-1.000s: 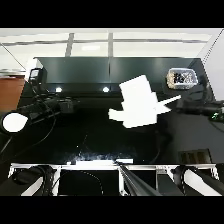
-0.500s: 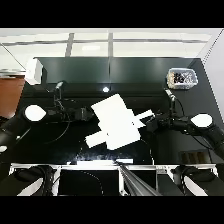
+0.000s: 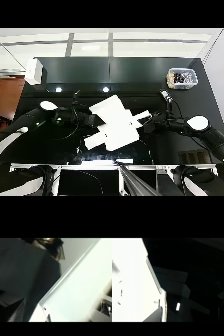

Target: Fold the box and place the chain.

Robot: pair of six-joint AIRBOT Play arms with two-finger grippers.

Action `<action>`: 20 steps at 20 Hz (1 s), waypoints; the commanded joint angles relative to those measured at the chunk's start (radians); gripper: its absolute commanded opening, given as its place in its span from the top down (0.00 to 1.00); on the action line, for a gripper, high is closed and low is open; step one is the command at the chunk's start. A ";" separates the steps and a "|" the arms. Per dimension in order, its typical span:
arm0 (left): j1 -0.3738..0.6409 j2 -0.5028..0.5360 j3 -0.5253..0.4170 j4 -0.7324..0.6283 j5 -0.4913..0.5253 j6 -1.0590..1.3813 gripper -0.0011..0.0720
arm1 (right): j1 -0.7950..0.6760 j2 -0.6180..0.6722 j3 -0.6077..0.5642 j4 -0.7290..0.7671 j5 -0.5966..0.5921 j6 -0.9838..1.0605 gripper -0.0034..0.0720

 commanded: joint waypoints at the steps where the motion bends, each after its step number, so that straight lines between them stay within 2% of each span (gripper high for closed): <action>1: -0.029 -0.109 0.035 -0.077 -0.036 0.147 0.03 | 0.002 0.001 -0.001 0.000 -0.003 0.005 0.90; 4: -0.029 -0.124 0.063 -0.076 -0.048 0.224 0.19 | 0.002 0.001 -0.001 -0.001 -0.003 0.005 0.90; 6: -0.027 -0.124 0.073 -0.048 -0.098 0.267 0.25 | 0.002 0.001 -0.001 -0.001 -0.003 0.005 0.90; 9: -0.028 -0.124 0.080 0.047 -0.142 0.272 0.52 | 0.002 0.001 -0.001 -0.001 -0.003 0.005 0.90; 11: -0.029 -0.124 0.080 0.051 -0.142 0.272 0.56 | 0.002 0.001 -0.001 -0.001 -0.004 0.005 0.90; 12: -0.029 -0.124 0.080 0.052 -0.141 0.273 0.62 | 0.002 0.001 -0.001 -0.001 -0.004 0.005 0.90; 14: -0.029 -0.124 0.080 0.052 -0.142 0.273 0.62 | 0.002 0.001 -0.001 -0.001 -0.004 0.005 0.90; 17: -0.029 -0.124 0.080 0.057 -0.141 0.273 0.78 | 0.002 0.001 -0.001 -0.001 -0.004 0.005 0.90; 19: -0.029 -0.124 0.080 0.060 -0.136 0.273 0.81 | 0.002 0.001 0.000 -0.001 -0.004 0.005 0.90; 20: -0.029 -0.124 0.080 0.060 -0.134 0.274 0.87 | 0.002 0.001 -0.001 -0.002 -0.004 0.005 0.90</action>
